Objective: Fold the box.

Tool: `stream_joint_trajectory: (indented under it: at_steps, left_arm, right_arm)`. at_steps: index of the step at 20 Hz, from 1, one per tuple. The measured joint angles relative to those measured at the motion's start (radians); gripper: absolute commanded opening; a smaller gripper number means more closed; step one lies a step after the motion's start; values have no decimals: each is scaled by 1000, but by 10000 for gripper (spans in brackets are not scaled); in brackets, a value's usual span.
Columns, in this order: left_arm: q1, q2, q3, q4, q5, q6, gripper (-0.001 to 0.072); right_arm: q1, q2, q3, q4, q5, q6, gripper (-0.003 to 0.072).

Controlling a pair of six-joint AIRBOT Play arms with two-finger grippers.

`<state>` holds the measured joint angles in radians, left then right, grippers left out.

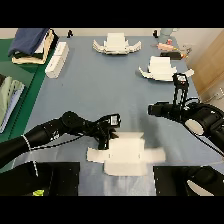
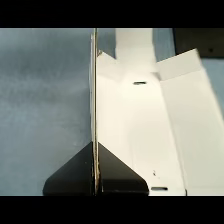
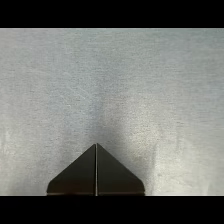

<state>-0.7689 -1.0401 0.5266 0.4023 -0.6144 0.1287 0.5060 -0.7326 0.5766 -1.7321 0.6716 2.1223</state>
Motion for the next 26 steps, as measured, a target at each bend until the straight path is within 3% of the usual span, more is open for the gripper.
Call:
stream_joint_trajectory:
  at_steps: [5, 10, 13, 26]
  left_arm:
    - [-40, 18, -8, -11, 35, -13, 12]
    - [-51, 114, -8, 4, 184, 68, 12]
    - [-55, 163, -10, 6, 220, 99, 11]
    - [-216, 190, -139, 1, 414, 69, 11]
  right_arm:
    - [0, 0, 0, 0, 0, 0, 1]
    - [0, 0, -1, 0, 0, 0, 1]
    - [0, 0, -1, 0, -4, 0, 1]
    - [0, 0, -1, 0, -26, 0, 1]
